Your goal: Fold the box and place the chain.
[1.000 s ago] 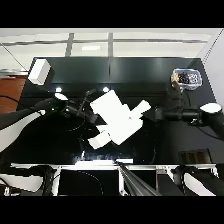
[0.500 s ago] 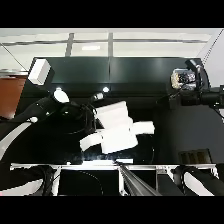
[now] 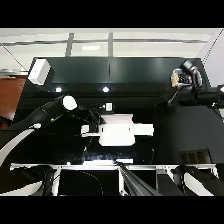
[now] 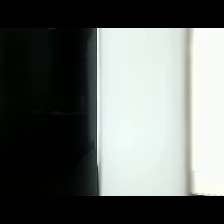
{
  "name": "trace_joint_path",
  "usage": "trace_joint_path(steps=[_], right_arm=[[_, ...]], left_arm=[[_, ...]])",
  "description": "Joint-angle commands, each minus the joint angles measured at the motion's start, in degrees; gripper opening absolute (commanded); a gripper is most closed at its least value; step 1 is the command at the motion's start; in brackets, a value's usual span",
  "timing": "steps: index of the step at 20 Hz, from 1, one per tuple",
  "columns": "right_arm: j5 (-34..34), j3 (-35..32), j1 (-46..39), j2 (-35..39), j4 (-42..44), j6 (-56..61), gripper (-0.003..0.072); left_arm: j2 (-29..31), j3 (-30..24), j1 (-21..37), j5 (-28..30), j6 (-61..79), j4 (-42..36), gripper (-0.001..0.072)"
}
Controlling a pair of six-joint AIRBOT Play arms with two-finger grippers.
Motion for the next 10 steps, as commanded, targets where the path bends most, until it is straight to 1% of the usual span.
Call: trace_joint_path(steps=[1,4,6,7,10], right_arm=[[0.79,-5.16,5.11,0.04,-2.36,-0.57,0.0700],[-4.92,-10.34,11.41,0.04,-4.81,-7.10,0.0700],[-11.69,-11.47,15.17,0.04,-10.62,-9.57,0.0700],[-13.20,-11.47,16.41,0.04,-11.67,-10.86,0.0700],[-13.40,-11.47,19.34,0.04,-11.41,-16.28,0.0692]], left_arm=[[-0.13,0.02,-0.59,2.16,0.81,0.33,0.0028],[-1.46,0.02,-0.55,1.27,0.81,0.76,0.0027],[-2.29,0.02,-0.76,1.38,0.81,0.55,0.0027],[-2.38,0.04,-0.81,1.51,0.83,0.55,0.0027],[-2.38,0.04,-0.79,1.53,0.81,0.55,0.0027]])
